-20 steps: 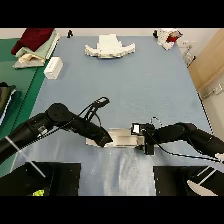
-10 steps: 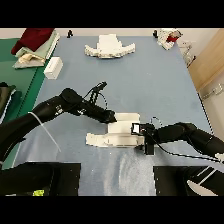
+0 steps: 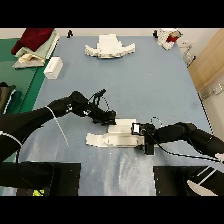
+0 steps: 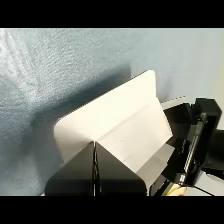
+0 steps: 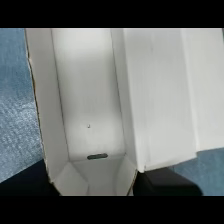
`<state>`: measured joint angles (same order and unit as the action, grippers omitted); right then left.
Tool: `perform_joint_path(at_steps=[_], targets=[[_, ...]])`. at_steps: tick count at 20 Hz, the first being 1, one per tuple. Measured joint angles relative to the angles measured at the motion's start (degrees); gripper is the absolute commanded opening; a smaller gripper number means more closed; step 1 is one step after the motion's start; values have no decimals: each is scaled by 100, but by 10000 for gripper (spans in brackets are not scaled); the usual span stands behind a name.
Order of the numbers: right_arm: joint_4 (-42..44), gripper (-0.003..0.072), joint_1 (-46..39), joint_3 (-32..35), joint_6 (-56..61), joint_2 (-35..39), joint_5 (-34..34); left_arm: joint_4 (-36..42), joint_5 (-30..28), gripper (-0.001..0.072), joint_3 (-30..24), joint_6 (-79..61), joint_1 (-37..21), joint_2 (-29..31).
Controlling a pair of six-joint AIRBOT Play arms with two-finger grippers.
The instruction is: Fold the box.
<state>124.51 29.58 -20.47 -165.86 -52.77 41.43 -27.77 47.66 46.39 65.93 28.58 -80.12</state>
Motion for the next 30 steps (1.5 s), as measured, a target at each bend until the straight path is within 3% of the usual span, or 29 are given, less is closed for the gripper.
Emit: perform_joint_path(at_steps=[5,11,14,15,16,17,23,29,30], targets=[[-2,532,0,0,-2,0,-2,-13,-13,14,76,-682,4,452],[-2,532,0,-2,-2,0,-2,-1102,293,14,76,-1480,55,1982],[-2,532,0,-2,-4,0,-2,-1705,654,19,-190,-2343,44,2787],[-2,532,0,-2,-4,0,-2,-1812,767,230,-350,-2798,11,2990],[-2,532,0,-2,-2,0,0,-1880,863,643,-551,-3287,-33,3174],[-2,532,0,-2,-4,0,0,-1941,870,695,-754,-3685,-70,3303],[-2,532,0,-2,-4,0,0,-1847,227,694,-1847,-5228,-37,3491],[-2,532,0,-2,-4,0,0,-1327,-422,690,-2159,-6365,319,2911],[-4,532,0,-2,-2,0,0,-1200,-514,553,-2173,-6498,369,2806]])
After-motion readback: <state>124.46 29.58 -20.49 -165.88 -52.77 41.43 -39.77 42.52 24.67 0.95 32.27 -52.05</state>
